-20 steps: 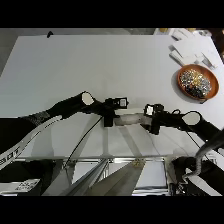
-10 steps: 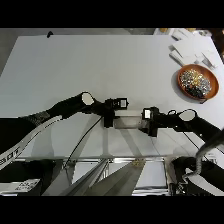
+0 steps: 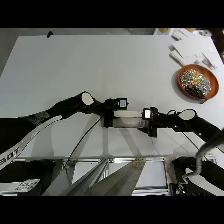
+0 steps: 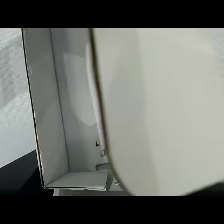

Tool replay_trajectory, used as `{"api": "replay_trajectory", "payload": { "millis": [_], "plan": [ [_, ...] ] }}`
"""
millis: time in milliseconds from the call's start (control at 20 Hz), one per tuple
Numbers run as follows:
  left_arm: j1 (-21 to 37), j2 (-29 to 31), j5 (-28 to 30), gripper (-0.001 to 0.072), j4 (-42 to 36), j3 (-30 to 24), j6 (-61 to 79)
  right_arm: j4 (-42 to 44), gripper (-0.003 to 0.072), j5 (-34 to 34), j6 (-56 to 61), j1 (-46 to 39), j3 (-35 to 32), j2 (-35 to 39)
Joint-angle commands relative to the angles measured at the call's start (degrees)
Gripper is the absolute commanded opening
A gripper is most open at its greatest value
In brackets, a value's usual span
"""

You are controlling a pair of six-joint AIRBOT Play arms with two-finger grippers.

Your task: Fold the box and place the chain.

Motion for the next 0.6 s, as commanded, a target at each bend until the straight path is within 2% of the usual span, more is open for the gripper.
{"api": "replay_trajectory", "payload": {
  "millis": [0, 100, 200, 250, 300, 550],
  "plan": [
    [-0.04, -0.02, 0.15, 0.0009, -0.09, 0.04, -0.04, 1.44, 0.0568, 0.57, -0.92, 0.04, 0.07, -1.44],
    [-0.04, -0.02, 0.15, 0.0009, -0.09, 0.04, -0.04, 1.44, 0.0517, 0.63, -0.92, 0.04, 0.13, -2.03],
    [-0.04, -0.02, 0.17, 0.0009, -0.11, 0.04, -0.04, 1.44, 0.0510, 0.63, -0.87, 0.04, 0.15, -2.10],
    [-0.04, -0.02, 0.15, 0.0009, -0.09, 0.04, -0.04, 1.42, 0.0443, 0.61, -0.83, 0.04, 0.15, -2.10],
    [-0.04, -0.02, 0.15, 0.0009, -0.09, 0.04, -0.04, 1.42, 0.0407, 0.61, -0.83, 0.02, 0.15, -2.10],
    [-0.04, -0.02, 0.15, 0.0009, -0.09, 0.04, -0.04, 1.38, 0.0405, 0.52, -0.74, 0.04, 0.15, -2.10]
  ]
}}
